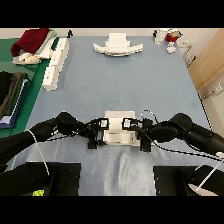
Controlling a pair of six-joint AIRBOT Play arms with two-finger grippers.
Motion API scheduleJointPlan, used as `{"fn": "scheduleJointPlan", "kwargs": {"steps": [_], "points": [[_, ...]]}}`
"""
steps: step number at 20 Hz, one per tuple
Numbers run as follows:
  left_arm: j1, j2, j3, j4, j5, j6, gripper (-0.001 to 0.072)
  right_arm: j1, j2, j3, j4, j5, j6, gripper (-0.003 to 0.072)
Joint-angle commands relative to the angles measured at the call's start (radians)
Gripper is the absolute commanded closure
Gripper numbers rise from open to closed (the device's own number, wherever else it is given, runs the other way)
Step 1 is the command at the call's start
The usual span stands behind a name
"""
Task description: Fold the box.
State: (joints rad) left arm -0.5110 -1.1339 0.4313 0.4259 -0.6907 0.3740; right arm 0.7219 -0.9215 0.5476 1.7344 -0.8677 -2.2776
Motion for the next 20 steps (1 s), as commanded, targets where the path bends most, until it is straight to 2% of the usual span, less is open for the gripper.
{"fn": "scheduleJointPlan", "kwargs": {"steps": [1,6,8,9,11,15,20], "points": [[0.000,0.000,0.001,0.001,0.002,0.000,0.0295,-0.003,0.008,0.032,-0.278,-0.216,0.407,0.0681],[0.000,0.000,0.001,0.001,0.003,0.000,0.0294,-0.078,0.025,0.039,-0.727,-0.444,1.015,0.0682],[0.000,0.000,0.001,0.001,0.003,0.000,0.0294,-0.159,0.024,0.039,-0.747,-0.449,1.098,0.0683],[0.000,0.000,0.001,0.001,0.003,0.000,0.0295,-0.216,0.022,0.039,-0.694,-0.446,1.128,0.0683],[0.000,0.000,0.001,0.001,0.003,0.000,0.0295,-0.346,0.019,0.039,-0.480,-0.406,1.111,0.0683],[0.000,0.000,0.001,0.001,0.002,0.000,0.0294,-0.589,0.018,0.005,0.071,-0.282,0.825,0.0684],[0.000,0.000,0.001,0.001,0.003,0.000,0.0294,-0.620,0.017,-0.103,0.277,-0.205,0.742,0.0684]]}}
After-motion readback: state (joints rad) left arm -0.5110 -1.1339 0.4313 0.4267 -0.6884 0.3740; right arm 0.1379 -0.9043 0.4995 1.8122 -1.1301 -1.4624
